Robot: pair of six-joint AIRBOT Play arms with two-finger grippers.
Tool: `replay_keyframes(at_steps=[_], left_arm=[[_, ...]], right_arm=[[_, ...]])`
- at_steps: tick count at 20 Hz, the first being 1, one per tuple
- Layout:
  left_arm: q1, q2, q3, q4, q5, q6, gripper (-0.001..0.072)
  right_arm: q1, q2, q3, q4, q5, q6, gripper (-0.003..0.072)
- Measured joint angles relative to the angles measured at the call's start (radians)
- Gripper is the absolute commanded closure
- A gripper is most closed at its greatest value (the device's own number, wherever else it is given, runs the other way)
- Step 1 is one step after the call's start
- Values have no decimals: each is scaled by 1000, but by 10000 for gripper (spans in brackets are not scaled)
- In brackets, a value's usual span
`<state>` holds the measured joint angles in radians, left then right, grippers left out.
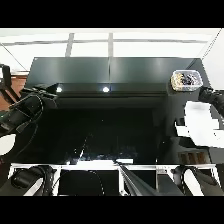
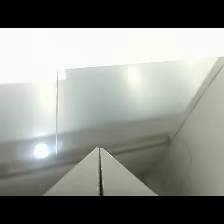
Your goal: Fold the box and place the chain.
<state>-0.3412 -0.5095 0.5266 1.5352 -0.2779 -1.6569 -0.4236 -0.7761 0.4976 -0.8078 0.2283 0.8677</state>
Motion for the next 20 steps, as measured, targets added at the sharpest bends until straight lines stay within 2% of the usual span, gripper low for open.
replay_keyframes(at_steps=[2,3,4,5,7,10,12,15,19,20], left_arm=[[0,-4,0,-1,48,0,672],[0,-6,0,-8,74,0,493],[0,-8,0,-25,89,0,82],[0,-12,0,-45,101,0,3],[3,-27,0,-71,102,-3,2],[17,-88,2,-81,19,-2,2],[46,-160,16,-77,-92,-10,2],[121,-286,80,-77,-313,-134,2],[177,-391,159,-97,-475,-207,2],[182,-403,171,-101,-497,-211,2]], right_arm=[[-98,-98,37,10,-8,10,-32],[-166,-153,72,12,14,22,-32],[-234,-200,107,8,51,41,-32],[-311,-254,154,-10,87,72,-30],[-452,-354,259,-82,184,154,-27],[-610,-504,426,-245,354,269,-27],[-669,-602,526,-337,499,293,-27],[-708,-716,619,-369,742,178,-26],[-723,-780,660,-389,907,33,-25],[-724,-787,665,-393,935,5,76]])
